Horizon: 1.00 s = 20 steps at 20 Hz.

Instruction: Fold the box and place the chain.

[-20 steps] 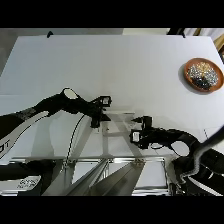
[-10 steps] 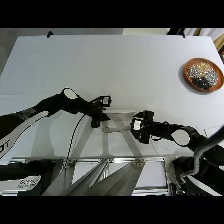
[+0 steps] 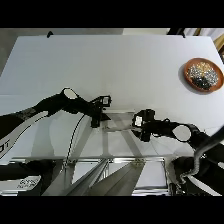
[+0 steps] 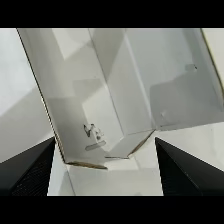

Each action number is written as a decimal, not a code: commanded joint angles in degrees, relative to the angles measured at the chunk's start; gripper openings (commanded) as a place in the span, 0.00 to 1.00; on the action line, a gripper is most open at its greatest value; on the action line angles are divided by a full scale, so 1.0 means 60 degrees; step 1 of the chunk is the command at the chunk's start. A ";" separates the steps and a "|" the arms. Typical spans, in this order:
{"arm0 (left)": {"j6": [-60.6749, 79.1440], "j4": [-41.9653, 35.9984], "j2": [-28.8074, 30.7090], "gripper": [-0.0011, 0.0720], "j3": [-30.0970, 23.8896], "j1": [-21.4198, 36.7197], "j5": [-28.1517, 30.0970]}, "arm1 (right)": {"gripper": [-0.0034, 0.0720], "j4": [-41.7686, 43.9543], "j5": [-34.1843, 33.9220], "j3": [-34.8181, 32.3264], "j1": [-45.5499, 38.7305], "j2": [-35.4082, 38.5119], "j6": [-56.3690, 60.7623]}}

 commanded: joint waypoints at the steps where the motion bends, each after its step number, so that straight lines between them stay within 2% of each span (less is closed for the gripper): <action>1: 0.0000 0.0000 -0.0004 0.03 0.0000 -0.0004 -0.0004 | 0.96 0.0703 0.0047 0.0069 -0.0029 -0.0372 -0.0947; 8: 0.0000 0.0000 -0.0004 0.03 0.0000 -0.0004 -0.0004 | 0.96 0.1049 0.0408 0.0350 -0.0871 -0.0656 -0.1169; 10: 0.0000 0.0000 -0.0004 0.03 0.0000 -0.0004 -0.0004 | 0.96 0.1253 0.0594 0.0350 -0.0871 -0.0761 -0.1847; 14: 0.0000 0.0000 -0.0004 0.03 0.0000 -0.0004 -0.0004 | 0.96 0.2597 0.0663 0.0382 -0.0871 -0.1282 -0.3657; 20: 0.0004 0.0000 -0.0004 0.03 0.0000 -0.0004 0.0000 | 0.96 0.2954 0.1581 0.0947 -0.0871 -0.2331 -0.4113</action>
